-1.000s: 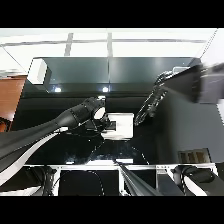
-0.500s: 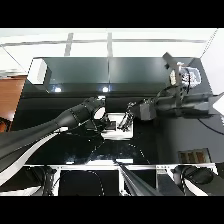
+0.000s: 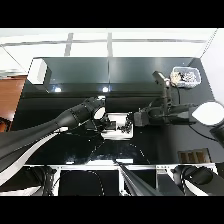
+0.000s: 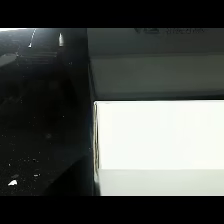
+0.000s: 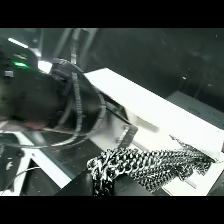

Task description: Fold the box and place the chain.

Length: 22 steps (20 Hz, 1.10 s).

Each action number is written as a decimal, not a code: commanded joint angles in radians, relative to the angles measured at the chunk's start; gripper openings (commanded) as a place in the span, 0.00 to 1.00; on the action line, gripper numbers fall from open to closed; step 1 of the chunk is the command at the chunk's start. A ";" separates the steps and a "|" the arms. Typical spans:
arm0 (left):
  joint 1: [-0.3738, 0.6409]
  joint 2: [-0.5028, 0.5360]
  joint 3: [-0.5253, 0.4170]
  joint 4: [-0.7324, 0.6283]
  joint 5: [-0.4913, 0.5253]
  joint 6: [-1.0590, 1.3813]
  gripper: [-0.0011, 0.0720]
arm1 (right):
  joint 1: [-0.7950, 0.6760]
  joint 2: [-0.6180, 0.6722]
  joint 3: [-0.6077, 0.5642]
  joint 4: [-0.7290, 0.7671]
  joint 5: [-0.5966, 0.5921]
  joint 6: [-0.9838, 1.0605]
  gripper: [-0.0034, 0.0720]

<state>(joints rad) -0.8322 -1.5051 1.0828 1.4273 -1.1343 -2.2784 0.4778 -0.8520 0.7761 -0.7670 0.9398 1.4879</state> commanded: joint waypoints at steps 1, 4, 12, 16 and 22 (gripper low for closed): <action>0.000 0.000 0.000 0.000 0.001 0.000 0.05 | 0.047 -0.045 -0.039 -0.016 -0.079 0.042 0.52; 0.000 0.000 0.000 0.000 0.004 0.000 0.05 | 0.015 -0.036 -0.034 -0.121 -0.026 0.046 0.60; -0.001 -0.001 0.000 0.000 0.018 0.028 0.05 | -0.173 0.016 -0.037 -0.334 0.123 0.045 0.59; -0.005 0.014 0.038 0.005 -0.014 0.046 0.62 | -0.149 0.016 -0.037 -0.336 0.155 0.045 0.60; -0.052 0.274 0.009 0.312 -0.172 0.106 0.66 | -0.149 0.016 -0.037 -0.368 0.155 0.046 0.60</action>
